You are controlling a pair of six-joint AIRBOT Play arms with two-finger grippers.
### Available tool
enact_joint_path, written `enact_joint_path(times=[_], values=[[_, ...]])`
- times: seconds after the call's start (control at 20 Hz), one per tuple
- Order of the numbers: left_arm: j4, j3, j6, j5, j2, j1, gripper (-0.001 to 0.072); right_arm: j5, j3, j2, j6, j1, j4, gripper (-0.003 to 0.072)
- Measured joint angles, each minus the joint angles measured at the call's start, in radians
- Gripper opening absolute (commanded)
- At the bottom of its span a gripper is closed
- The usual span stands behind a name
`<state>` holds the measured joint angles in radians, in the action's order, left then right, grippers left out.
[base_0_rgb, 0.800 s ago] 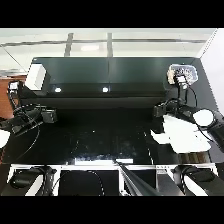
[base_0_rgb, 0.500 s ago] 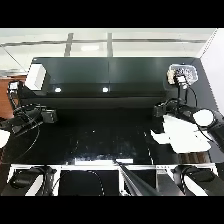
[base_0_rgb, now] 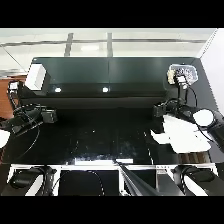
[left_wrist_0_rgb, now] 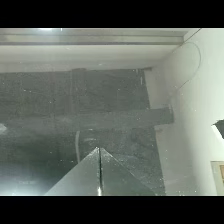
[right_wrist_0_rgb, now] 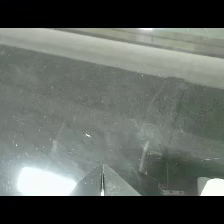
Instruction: Fold the box and place the chain.
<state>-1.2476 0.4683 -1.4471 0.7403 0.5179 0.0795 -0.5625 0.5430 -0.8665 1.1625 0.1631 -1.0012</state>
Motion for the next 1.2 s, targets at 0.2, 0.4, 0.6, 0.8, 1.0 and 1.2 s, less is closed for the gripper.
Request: enact_joint_path(times=[0.2, 0.4, 0.6, 0.8, 1.0, 1.2], values=[[0.007, 0.0, 0.0, -0.014, 0.001, 0.0, 0.0025, 0.079, 0.0, 0.0, -0.006, 0.0, 0.041, 0.0015], [0.022, 0.0, 0.0, -0.073, 0.011, 0.0, 0.0445, 0.186, 0.0, 0.0, -0.01, 0.0, 0.091, 0.0137], [0.03, 0.0, 0.019, -0.104, 0.046, 0.012, 0.071, 0.22, 0.0, 0.0, -0.01, -0.001, 0.176, 0.0709], [0.027, 0.0, 0.042, -0.069, 0.076, 0.019, 0.071, 0.068, 0.027, 0.0, 0.067, -0.106, 0.091, 0.0707], [0.026, 0.0, 0.05, 0.0, 0.09, 0.021, 0.071, -0.15, 0.105, -0.018, 0.226, -0.468, -0.177, 0.0707], [0.039, 0.0, 0.052, 0.04, 0.095, 0.021, 0.071, -0.384, 0.225, -0.127, 0.181, -0.89, -0.283, 0.0706]])
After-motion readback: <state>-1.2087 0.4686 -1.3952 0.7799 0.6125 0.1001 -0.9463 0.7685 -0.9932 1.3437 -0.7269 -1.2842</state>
